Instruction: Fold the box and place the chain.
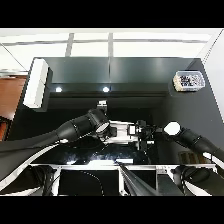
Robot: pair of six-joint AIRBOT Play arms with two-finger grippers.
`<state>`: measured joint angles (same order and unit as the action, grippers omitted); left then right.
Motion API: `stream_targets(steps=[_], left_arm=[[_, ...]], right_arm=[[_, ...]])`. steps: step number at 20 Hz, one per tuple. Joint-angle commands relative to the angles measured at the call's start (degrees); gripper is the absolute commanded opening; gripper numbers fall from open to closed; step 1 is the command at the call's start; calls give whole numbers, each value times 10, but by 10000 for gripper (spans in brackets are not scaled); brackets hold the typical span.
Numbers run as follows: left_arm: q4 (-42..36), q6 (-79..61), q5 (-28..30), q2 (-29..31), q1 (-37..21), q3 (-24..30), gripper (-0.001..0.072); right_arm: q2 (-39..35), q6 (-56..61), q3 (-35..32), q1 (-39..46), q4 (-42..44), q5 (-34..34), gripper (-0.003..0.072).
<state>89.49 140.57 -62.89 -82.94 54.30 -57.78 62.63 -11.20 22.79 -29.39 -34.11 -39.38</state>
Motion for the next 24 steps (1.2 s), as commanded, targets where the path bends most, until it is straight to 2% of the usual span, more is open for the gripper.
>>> stream_targets(steps=[1, 13, 14, 15, 17, 18, 19, 24], left_arm=[[0, 10, 1, 0, -5, 0, 276], [-17, 9, 7, -8, -5, 0, 272], [-17, 9, 7, -8, -5, 0, 254], [-17, 9, 7, -9, -5, 0, 180], [-17, 9, 9, -9, -5, 0, 153], [-17, 9, 9, -9, -5, 0, 113], [-17, 8, 9, -9, -5, 0, 27], [-17, -9, 10, -9, -4, 0, 28]], right_arm=[[0, 0, 0, 0, 0, 0, 424], [0, 0, 0, 0, 0, 5, 424], [0, 0, 0, 0, 0, 5, 424], [0, 0, 0, 0, 0, 5, 424], [0, 0, 0, 0, 0, 6, 424], [0, 0, 0, 0, 0, 6, 423], [0, 0, 0, 0, 0, 6, 424], [0, 0, 0, 0, 0, 9, 424]])
